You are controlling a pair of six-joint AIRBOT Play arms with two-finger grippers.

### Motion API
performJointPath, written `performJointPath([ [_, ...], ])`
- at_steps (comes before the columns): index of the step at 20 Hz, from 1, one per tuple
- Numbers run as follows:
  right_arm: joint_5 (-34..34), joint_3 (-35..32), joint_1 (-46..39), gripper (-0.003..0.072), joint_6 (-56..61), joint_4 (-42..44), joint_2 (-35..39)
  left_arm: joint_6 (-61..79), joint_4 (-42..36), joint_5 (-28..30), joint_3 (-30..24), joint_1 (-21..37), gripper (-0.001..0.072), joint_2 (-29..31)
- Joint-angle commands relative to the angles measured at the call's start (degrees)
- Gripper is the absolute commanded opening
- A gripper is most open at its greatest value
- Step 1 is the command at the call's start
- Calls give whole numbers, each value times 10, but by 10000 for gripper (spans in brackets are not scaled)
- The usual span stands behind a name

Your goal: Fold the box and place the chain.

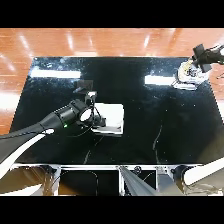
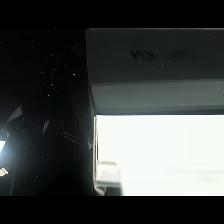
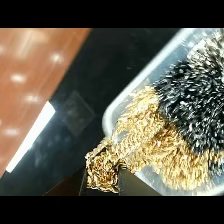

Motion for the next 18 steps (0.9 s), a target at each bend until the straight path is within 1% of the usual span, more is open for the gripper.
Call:
performJointPath([
  [1, 56, 0, 7, 34, -61, -37, 78, 0, -2, -1, 0, 0, 21, 0],
  [3, 55, 0, 12, 35, -79, -47, 143, 1, -1, -3, 0, 0, 21, 0],
  [8, 25, 0, 23, 34, -119, -46, 303, 1, 0, -7, 0, 0, 21, 0],
  [10, 25, 0, 40, 34, -150, -47, 365, 0, 0, -7, 0, 0, 21, 0],
  [12, 31, 0, 71, 34, -181, -49, 424, 0, -1, -7, 0, 0, 21, 0],
  [15, 37, 0, 139, 34, -202, -49, 501, 0, -1, -7, 0, 0, 21, 0],
  [18, 51, 0, 217, 34, -216, -49, 552, 0, -2, -8, 0, 0, 21, 0],
])
